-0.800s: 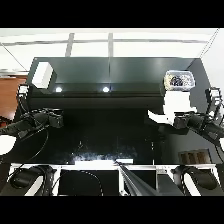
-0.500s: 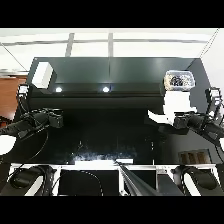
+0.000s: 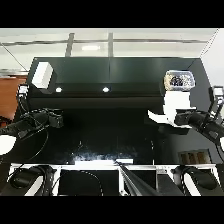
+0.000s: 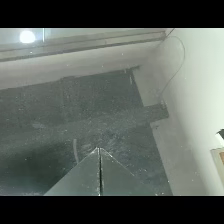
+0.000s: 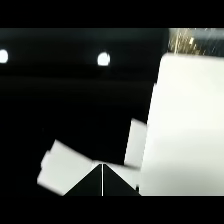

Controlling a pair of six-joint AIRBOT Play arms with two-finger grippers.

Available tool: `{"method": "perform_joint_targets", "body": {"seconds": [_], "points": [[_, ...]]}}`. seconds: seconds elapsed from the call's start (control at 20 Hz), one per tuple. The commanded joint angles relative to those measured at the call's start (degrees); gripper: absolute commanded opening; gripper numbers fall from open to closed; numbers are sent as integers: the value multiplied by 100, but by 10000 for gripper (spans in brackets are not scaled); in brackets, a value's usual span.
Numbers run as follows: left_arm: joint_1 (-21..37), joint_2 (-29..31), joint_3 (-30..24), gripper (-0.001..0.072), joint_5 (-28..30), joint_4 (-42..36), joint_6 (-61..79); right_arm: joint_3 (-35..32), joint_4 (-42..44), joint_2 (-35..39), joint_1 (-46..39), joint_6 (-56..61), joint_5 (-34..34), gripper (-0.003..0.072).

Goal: Fold the box and place the chain.

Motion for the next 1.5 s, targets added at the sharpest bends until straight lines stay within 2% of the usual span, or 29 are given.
{"method": "perform_joint_targets", "body": {"seconds": [0.0, 0.05, 0.15, 0.2, 0.25, 0.3, 0.4, 0.55, 0.6, 0.65, 0.7, 0.75, 0.8, 0.9, 1.0, 1.15, 1.25, 1.3, 1.4, 1.45], "points": [[-4, 0, -2, 26, 2, 2, 0, -2, 640, -2, 2, 2, -1285, 7], [-4, -2, -2, 26, 74, 0, 0, -2, 662, -2, 2, -4, -1519, 6], [-2, -2, -2, 26, 415, 4, 0, -2, 337, -11, -74, 2, -2559, 8], [-4, -2, -2, 26, 538, -48, -2, 4, 219, -74, -278, 2, -3158, 13], [-4, -2, -4, 26, 627, -85, -2, 107, 251, -289, -758, 11, -3432, 13], [-4, -2, -4, 26, 708, -79, -2, 350, 271, -654, -1421, 55, -3134, 13], [-2, -2, -4, 26, 911, -81, -2, 1134, 225, -1797, -2872, 114, -1921, 13], [-2, -2, -4, 27, 1082, -81, -2, 2739, 232, -3722, -4559, 424, 531, 14], [-2, -4, -7, 31, 1163, -81, -2, 3246, 238, -4317, -4924, 570, 1412, 172], [-15, -4, -7, 156, 1207, -79, 2, 3637, 227, -4804, -5115, 553, 2208, 685], [-15, -4, -7, 529, 1202, -57, 9, 3995, 229, -5259, -5204, 284, 3058, 712], [-13, -13, -7, 704, 1198, -33, 24, 4236, 240, -5606, -5200, -28, 3755, 712], [-15, -17, -7, 705, 1193, 20, 24, 4415, 234, -5897, -5115, -332, 4363, 711], [-15, -17, -7, 705, 1174, 74, 22, 4478, 232, -6164, -4857, -713, 4693, 710], [-15, -17, -7, 705, 1172, 70, 22, 4485, 94, -6273, -4513, -1012, 4610, 709], [-15, -17, -7, 705, 1172, 70, 22, 4503, -1139, -6325, -3967, -1047, 4277, 708], [-15, -17, -7, 703, 1163, 66, 20, 4503, -1578, -6328, -3783, -1123, 4155, 702], [-15, -17, -7, 702, 1154, 66, 20, 4503, -1606, -6328, -3775, -1163, 4140, 565], [-15, -17, -7, 702, 1152, 59, 20, 4503, -1611, -6328, -3803, -1191, 4135, 395], [-15, -17, -7, 701, 1152, 50, 20, 4503, -1561, -6328, -3814, -1248, 4146, 241]]}}
